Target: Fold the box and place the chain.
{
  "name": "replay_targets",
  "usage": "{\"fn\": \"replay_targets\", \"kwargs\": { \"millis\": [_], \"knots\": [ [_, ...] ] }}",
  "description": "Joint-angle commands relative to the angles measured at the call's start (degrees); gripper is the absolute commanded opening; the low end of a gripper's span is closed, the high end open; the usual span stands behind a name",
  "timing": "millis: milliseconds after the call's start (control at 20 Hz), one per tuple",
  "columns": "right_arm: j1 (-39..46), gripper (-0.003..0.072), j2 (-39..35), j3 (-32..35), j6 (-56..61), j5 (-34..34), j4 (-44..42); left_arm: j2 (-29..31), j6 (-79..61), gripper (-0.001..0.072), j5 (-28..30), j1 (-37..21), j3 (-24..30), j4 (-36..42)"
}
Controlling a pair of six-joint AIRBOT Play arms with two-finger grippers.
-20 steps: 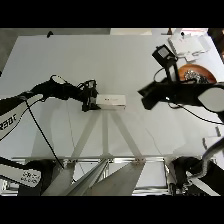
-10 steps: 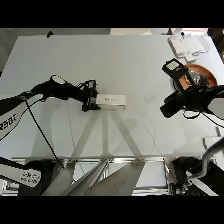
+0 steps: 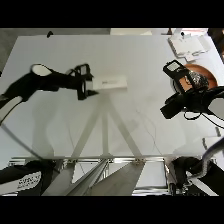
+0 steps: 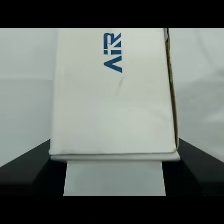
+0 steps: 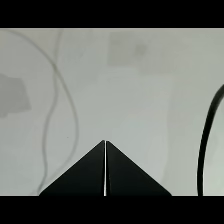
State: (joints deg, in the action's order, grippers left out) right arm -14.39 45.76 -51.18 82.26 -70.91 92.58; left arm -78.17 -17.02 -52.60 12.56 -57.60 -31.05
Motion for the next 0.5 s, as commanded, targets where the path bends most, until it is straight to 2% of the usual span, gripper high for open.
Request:
{"fn": "replay_targets", "kwargs": {
  "millis": [0,150,250,350,450],
  "knots": [
    [0.00,0.0014,-0.04,-0.02,0.02,-0.09,-0.48,13.16,7.23,0.0007,14.05,-0.07,-0.02,-1.16],
    [0.00,0.0014,-0.04,-0.02,0.02,-0.09,-0.46,22.21,18.67,0.0007,28.09,-0.57,-0.02,-5.86],
    [0.00,0.0014,-0.04,-0.02,0.00,-0.09,-0.46,26.45,28.96,0.0007,34.93,-2.60,-0.02,-9.22],
    [0.00,0.0014,-0.04,-0.02,0.00,-0.09,-0.46,29.16,39.93,0.0006,36.28,-7.13,-0.02,-11.47],
    [0.00,0.0014,-0.04,-0.02,0.00,-0.09,-0.46,30.16,49.70,0.0006,34.47,-13.31,-0.02,-14.53]
  ]
}}
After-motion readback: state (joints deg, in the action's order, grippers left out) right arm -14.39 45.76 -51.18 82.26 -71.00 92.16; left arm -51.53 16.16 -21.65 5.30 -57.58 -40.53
